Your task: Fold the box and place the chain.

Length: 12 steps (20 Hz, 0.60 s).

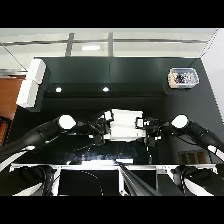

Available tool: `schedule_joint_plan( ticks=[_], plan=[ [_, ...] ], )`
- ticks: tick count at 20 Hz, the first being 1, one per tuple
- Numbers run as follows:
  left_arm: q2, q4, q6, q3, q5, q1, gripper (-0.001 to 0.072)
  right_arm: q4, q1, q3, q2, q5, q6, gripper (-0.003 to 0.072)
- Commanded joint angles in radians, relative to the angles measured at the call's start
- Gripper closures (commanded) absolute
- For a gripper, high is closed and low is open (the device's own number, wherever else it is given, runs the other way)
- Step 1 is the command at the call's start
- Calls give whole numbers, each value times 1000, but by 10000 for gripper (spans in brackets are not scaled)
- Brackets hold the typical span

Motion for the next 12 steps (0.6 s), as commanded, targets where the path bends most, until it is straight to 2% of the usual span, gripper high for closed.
schedule_joint_plan(
  ticks=[1,3,6,9,12],
  plan=[
    [89,148,-131,0,-2,71,687,-1,1,1,1,2,-2,238],
    [171,207,-238,0,-40,157,686,-1,1,1,1,2,-2,238],
    [242,254,-513,-1,-200,366,686,-1,1,1,1,1,-2,238],
    [243,253,-629,-6,-410,564,686,-1,1,1,1,1,-2,238],
    [228,270,-1051,-56,-444,652,686,-2,1,1,1,1,-2,238]
  ],
)
